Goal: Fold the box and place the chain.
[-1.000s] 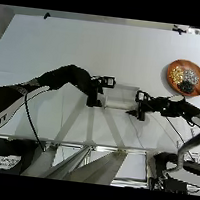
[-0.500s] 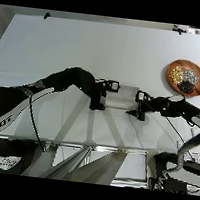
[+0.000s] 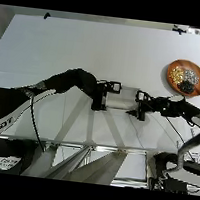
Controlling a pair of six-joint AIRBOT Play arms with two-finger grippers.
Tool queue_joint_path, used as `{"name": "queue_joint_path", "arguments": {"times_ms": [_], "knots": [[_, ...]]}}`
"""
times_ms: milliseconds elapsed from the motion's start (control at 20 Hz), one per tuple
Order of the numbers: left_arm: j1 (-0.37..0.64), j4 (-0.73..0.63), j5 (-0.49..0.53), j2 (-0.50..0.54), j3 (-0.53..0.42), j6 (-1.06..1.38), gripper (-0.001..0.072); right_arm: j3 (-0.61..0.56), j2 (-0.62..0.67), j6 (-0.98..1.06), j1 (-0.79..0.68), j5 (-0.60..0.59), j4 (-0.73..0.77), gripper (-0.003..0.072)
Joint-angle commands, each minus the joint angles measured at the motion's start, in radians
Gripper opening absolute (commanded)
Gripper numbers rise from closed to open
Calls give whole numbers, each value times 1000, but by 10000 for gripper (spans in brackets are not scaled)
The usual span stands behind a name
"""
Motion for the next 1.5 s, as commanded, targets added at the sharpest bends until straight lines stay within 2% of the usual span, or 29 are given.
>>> {"name": "queue_joint_path", "arguments": {"times_ms": [0, 350, 450, 500, 550, 650, 750, 800, 1300, 1450], "knots": [[-4, -15, -23, -8, 1, 0, 708, 0, 0, 0, 1, 0, 0, 335], [-13, -23, -26, -13, 0, 0, 693, 0, 0, 0, 1, 0, 0, 335], [-13, -23, -11, -18, 0, 0, 475, 0, 0, 0, 1, 0, 0, 335], [-13, -25, -1, -22, 0, 0, 437, 0, 0, 0, 1, 0, 0, 335], [-13, -27, 6, -25, -2, 0, 435, 0, 0, 0, 1, 0, 0, 335], [-11, -42, 5, -25, -22, 0, 466, 0, 0, 0, 1, 0, 0, 335], [-5, -51, 0, -24, -47, 0, 670, 0, 0, 0, 1, 0, 0, 335], [-3, -55, -2, -24, -56, 0, 701, 0, 0, 0, 1, 0, 0, 335], [26, -113, -19, -18, -66, 0, 701, 0, 0, 0, 1, 0, 0, 335], [52, -120, -45, 16, -108, 0, 701, 0, 0, 0, 1, 0, 0, 335]]}}
